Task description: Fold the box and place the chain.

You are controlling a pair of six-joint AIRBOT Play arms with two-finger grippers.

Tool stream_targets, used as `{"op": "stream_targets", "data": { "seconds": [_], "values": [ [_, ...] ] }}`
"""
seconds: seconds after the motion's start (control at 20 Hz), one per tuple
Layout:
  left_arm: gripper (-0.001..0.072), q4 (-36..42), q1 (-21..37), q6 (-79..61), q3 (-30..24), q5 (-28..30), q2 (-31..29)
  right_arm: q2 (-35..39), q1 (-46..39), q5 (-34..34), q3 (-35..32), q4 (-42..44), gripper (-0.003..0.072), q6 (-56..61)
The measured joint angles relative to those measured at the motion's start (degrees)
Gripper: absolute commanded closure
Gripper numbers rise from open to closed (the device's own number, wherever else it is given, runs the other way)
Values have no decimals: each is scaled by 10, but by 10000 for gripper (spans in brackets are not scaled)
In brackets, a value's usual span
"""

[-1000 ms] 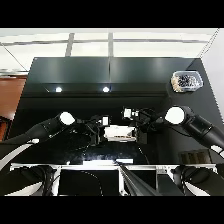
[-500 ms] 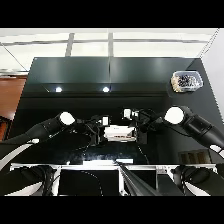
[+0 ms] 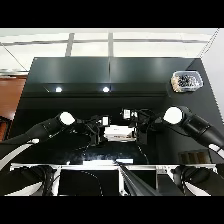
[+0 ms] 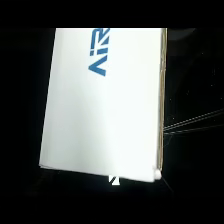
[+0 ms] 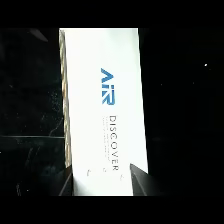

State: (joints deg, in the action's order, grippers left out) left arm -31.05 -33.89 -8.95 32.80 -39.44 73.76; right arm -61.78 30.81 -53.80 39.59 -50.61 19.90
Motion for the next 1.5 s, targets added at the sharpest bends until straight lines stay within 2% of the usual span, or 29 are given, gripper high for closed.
{"op": "stream_targets", "data": {
  "seconds": [1.5],
  "values": [
    [268,0,-1,0,0,-2,0,7,0,-33,0,-13,240,13]
  ]
}}
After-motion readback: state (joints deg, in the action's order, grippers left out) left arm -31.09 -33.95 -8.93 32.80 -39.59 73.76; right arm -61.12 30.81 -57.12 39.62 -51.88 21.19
